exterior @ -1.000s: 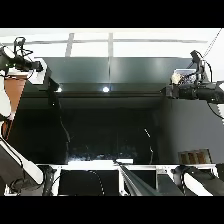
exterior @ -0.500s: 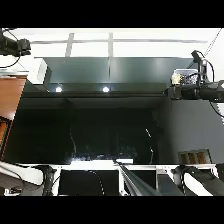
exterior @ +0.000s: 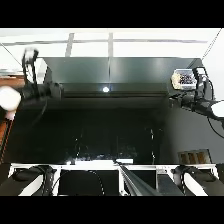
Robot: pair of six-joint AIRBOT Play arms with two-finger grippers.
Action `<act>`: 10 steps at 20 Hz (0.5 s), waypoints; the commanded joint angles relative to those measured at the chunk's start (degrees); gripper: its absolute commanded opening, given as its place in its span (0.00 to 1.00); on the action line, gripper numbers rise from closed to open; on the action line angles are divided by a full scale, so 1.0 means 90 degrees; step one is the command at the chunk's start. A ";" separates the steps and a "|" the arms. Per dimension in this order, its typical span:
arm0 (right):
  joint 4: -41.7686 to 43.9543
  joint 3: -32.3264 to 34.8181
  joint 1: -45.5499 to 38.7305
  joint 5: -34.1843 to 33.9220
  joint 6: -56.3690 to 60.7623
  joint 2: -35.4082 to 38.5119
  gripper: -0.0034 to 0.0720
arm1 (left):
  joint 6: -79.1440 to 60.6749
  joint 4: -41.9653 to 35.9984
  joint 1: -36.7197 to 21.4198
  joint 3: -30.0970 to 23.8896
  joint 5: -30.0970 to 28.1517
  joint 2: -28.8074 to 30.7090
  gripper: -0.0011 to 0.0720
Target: Fold the box and place the chain.
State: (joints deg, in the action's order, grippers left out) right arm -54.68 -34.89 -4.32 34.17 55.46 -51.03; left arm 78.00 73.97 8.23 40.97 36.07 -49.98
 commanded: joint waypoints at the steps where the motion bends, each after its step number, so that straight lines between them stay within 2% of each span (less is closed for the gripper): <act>1: -0.0311 0.0323 0.0012 -0.0826 -0.0124 0.0066 0.06 | -0.0027 0.0085 0.0209 -0.1625 -0.1192 0.1047 0.05; 10: -0.0311 0.0323 0.0012 -0.0826 -0.0126 0.0066 0.06 | -0.0024 0.0056 0.0211 -0.1622 -0.1175 0.1054 0.05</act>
State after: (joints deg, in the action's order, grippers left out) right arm -57.30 -32.10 -4.25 27.24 54.41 -50.48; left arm 77.80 74.48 10.07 26.92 26.06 -40.86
